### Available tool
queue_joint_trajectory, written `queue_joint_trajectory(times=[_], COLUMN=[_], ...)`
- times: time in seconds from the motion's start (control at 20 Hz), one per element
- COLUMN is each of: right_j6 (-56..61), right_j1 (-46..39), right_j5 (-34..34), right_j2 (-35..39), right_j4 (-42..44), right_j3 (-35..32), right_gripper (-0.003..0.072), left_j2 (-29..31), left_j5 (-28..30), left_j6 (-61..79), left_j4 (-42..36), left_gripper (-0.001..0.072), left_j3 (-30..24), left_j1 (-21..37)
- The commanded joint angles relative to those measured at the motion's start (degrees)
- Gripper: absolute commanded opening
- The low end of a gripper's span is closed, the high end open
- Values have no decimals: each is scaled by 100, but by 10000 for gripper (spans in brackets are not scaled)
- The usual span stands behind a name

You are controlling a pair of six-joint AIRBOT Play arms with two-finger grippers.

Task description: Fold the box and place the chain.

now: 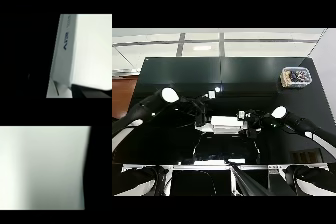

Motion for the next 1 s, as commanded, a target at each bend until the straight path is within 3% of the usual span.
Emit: queue_joint_trajectory(times=[0.0, 0.05, 0.1, 0.2, 0.3, 0.35, 0.45, 0.6, 0.75, 0.95], right_j6=[0, 0, 0, 0, 0, 0, 0, 2, 0, 0], right_j1=[7, 7, 7, 7, 7, 7, 7, 7, 7, 7], right_j5=[2, 2, 2, 2, 2, 2, 2, 2, 2, 4], right_j2=[-2, -2, -2, -2, -2, -2, -2, -2, -2, -2], right_j4=[-4, -4, 0, 0, 0, 2, 2, 2, 4, 2], right_j3=[2, 2, 2, 2, 2, 2, 2, 2, 2, 2], right_gripper=[473, 427, 225, 202, 202, 202, 202, 202, 202, 202], left_j2=[638, 817, 931, 905, 739, 684, 671, 671, 667, 525], left_j5=[-772, -1056, -1419, -2273, -2590, -2339, -1292, 376, 1676, 1843], left_j6=[-1375, -1910, -2323, -2415, -2387, -2208, -1434, -1082, -730, -568], left_j4=[1073, 1370, 1486, 1088, -177, -822, -1947, -3169, -3274, -2857], left_gripper=[581, 575, 473, 55, 28, 28, 28, 28, 29, 30], left_j3=[17, 17, 17, -55, -404, -649, -1119, -1158, -1156, -1156], left_j1=[326, 407, 479, 605, 573, 476, 168, 144, 90, 94])
